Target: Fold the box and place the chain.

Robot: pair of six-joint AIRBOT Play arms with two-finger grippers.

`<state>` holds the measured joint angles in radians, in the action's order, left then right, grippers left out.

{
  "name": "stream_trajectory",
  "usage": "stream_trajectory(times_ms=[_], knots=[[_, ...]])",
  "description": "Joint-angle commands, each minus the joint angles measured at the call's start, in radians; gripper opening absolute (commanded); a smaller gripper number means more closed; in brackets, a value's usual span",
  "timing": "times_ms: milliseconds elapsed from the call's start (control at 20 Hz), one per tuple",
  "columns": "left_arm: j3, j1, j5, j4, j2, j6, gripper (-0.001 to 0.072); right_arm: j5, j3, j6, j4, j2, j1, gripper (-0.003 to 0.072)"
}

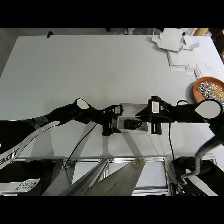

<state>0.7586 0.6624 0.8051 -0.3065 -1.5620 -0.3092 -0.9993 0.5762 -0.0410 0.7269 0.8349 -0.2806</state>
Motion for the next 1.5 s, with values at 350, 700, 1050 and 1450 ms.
stream_trajectory(times_ms=[350, 700, 1050, 1450], knots=[[0.000, 0.000, 0.000, 0.000, 0.001, 0.000, 0.0210, -0.021, 0.047, 0.040, 0.327, 0.030, 0.156, 0.0202], [0.000, 0.000, 0.000, 0.000, 0.001, 0.000, 0.0210, 0.039, 0.045, -0.056, 0.499, 0.192, 0.314, 0.0202], [0.000, 0.000, 0.000, 0.000, 0.001, 0.000, 0.0210, 0.134, 0.045, -0.140, 0.491, 0.328, 0.305, 0.0202], [0.000, 0.000, 0.000, 0.000, 0.001, 0.000, 0.0210, 0.172, 0.045, -0.197, 0.461, 0.403, 0.305, 0.0198]])
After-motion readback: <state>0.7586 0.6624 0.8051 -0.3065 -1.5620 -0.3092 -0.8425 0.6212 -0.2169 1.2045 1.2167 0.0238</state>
